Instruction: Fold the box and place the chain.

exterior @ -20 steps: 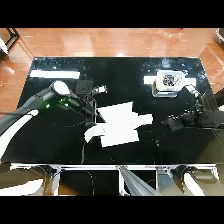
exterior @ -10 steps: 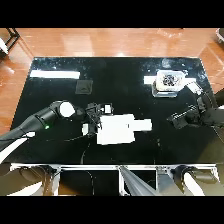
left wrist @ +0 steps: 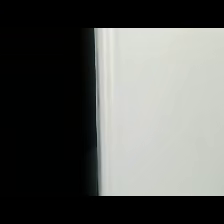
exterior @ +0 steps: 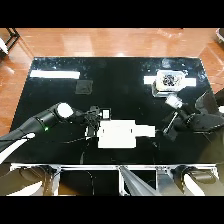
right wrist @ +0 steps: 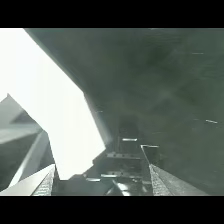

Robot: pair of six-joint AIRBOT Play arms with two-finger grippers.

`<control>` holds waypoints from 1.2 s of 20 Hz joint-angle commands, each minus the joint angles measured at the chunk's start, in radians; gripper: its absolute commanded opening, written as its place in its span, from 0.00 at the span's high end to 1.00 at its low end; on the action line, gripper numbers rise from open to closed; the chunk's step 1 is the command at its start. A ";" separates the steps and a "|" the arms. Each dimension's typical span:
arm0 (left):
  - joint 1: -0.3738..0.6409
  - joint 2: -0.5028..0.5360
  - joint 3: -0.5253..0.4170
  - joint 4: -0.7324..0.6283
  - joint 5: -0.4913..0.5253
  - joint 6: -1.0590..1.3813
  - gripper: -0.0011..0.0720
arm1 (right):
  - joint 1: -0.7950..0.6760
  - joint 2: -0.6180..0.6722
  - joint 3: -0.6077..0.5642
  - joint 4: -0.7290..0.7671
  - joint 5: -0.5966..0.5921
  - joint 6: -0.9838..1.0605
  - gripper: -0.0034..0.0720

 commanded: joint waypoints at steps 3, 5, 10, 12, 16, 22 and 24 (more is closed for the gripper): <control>0.011 -0.008 -0.011 0.006 0.039 0.067 0.96 | 0.169 0.000 -0.058 0.016 0.055 -0.118 0.04; 0.011 -0.029 -0.011 0.010 0.047 0.067 0.96 | 0.214 0.000 -0.058 0.017 0.122 -0.192 0.04; 0.003 -0.057 -0.011 0.009 0.045 0.065 0.96 | 0.304 -0.009 -0.072 0.019 0.138 -0.247 0.04; 0.005 -0.057 -0.011 0.010 0.046 0.065 0.96 | 0.347 -0.031 -0.080 0.019 0.151 -0.247 0.04; 0.005 -0.057 -0.011 0.009 0.046 0.065 0.96 | 0.420 -0.086 -0.097 0.018 0.222 -0.249 0.04; 0.005 -0.057 -0.011 0.009 0.046 0.065 0.96 | 0.478 -0.157 -0.097 0.079 0.299 -0.258 0.03; 0.005 -0.057 -0.011 0.009 0.046 0.065 0.96 | 0.510 -0.171 -0.097 0.119 0.321 -0.275 0.04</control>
